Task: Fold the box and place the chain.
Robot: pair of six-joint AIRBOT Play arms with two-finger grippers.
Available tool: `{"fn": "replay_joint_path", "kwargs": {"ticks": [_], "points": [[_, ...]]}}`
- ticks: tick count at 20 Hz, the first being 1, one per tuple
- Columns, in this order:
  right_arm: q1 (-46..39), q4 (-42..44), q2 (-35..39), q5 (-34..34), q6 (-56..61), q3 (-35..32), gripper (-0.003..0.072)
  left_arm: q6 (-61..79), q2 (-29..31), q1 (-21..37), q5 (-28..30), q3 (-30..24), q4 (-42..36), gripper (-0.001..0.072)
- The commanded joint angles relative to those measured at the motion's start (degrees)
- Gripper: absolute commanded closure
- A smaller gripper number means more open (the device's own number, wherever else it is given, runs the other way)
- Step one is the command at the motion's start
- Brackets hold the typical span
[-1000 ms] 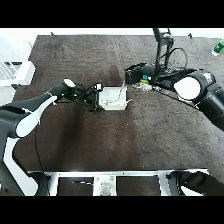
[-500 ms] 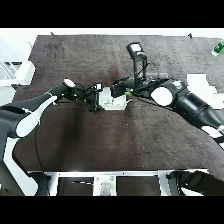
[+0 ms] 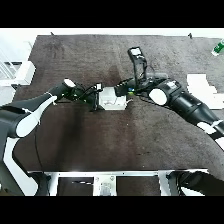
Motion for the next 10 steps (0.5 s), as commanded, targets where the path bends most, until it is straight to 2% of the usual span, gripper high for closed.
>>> {"fn": "replay_joint_path", "kwargs": {"ticks": [1, 6, 10], "points": [[-3.1, -5.0, 3.3, 3.7, 1.7, 0.0, 0.0675, 0.0, 0.0, 0.0, 0.0, 0.0, 0.0, 0.0241], [-2.5, -3.5, 5.7, 6.1, 1.8, -0.1, 0.0675, 0.0, 0.0, 0.0, 0.0, 0.0, 0.0, 0.0241], [3.1, -1.6, 3.1, 2.9, 2.2, -0.1, 0.0675, 0.0, 0.0, 0.0, 0.0, 0.0, 0.0, 0.0241]]}}
